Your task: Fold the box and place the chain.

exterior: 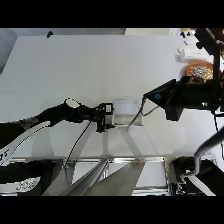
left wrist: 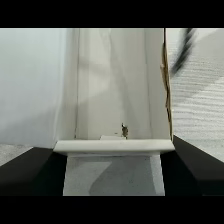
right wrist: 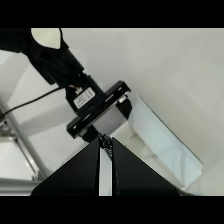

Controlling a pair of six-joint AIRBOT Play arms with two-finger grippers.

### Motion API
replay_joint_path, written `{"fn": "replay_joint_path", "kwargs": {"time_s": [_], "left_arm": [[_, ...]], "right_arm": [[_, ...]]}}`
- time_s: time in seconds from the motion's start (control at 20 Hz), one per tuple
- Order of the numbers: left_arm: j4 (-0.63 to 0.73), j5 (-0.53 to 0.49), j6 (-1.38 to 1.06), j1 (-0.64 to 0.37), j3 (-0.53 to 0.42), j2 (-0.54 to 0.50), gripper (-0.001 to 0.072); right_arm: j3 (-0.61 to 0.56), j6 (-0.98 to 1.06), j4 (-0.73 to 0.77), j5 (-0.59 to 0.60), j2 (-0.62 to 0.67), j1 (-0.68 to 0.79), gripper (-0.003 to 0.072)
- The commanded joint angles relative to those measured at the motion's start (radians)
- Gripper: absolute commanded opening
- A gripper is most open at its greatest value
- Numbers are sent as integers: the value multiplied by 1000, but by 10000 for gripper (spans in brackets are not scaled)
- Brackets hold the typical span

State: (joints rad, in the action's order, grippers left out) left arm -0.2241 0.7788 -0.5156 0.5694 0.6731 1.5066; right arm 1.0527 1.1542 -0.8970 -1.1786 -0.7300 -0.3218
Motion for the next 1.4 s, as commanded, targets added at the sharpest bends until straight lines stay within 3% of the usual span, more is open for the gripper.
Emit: {"fn": "replay_joint_path", "kwargs": {"time_s": [0.0,0.3,0.6,1.35], "left_arm": [[0,0,0,0,0,-1,254],[0,0,0,0,0,-1,254],[0,0,0,0,0,0,254],[0,0,0,0,0,-1,254]], "right_arm": [[-13,-17,71,92,-5,-1,22],[-14,-110,156,185,-5,-1,23],[-34,-116,90,103,-35,-1,23],[-360,-107,51,85,-284,-1,23]]}}
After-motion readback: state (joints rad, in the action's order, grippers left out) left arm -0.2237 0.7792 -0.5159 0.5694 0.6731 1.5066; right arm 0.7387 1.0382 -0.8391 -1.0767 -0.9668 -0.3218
